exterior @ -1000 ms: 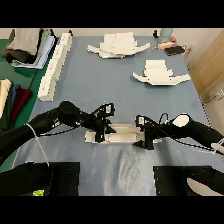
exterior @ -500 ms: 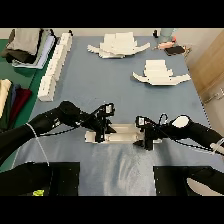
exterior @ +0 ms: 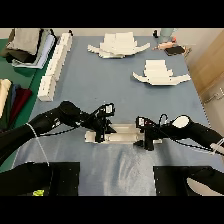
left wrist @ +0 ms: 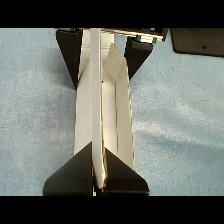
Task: Fold the box.
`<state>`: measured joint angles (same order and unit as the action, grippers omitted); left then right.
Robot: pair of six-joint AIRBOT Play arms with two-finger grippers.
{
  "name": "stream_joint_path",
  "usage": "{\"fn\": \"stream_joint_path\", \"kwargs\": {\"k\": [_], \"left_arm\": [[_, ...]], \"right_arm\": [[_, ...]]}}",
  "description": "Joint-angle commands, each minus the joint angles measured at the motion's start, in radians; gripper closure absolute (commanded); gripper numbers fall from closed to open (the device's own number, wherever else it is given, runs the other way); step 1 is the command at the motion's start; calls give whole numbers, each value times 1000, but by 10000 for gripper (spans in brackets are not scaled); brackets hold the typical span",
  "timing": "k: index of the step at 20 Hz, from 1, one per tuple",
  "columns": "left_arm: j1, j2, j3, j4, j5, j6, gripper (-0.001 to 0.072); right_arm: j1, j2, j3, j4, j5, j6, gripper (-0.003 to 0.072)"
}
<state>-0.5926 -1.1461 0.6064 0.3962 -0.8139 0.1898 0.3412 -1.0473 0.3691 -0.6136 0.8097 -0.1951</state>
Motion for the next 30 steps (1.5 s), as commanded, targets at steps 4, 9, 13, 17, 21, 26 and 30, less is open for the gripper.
{"fn": "stream_joint_path", "kwargs": {"k": [4, 9, 13, 17, 21, 26, 30], "left_arm": [[0, 0, 1, 0, 0, 0, 694], [0, 0, 1, 0, 0, 0, 694], [0, 0, 1, 0, 0, 0, 694], [0, 0, 1, 0, 0, 0, 694], [0, 0, 1, 0, 0, 0, 694], [0, 0, 2, 0, 2, 0, 694], [0, 0, 1, 0, 1, 0, 694]], "right_arm": [[1, -1, 0, 1, -14, -1, 147], [1, 0, 0, 1, -29, 0, 147], [1, 1, 0, 1, -33, 0, 147], [1, 2, 0, 1, -33, 0, 147], [1, 2, 0, 1, -32, 0, 148], [1, 2, 0, 1, -32, 0, 147], [1, 2, 0, 1, -32, 0, 147]]}}
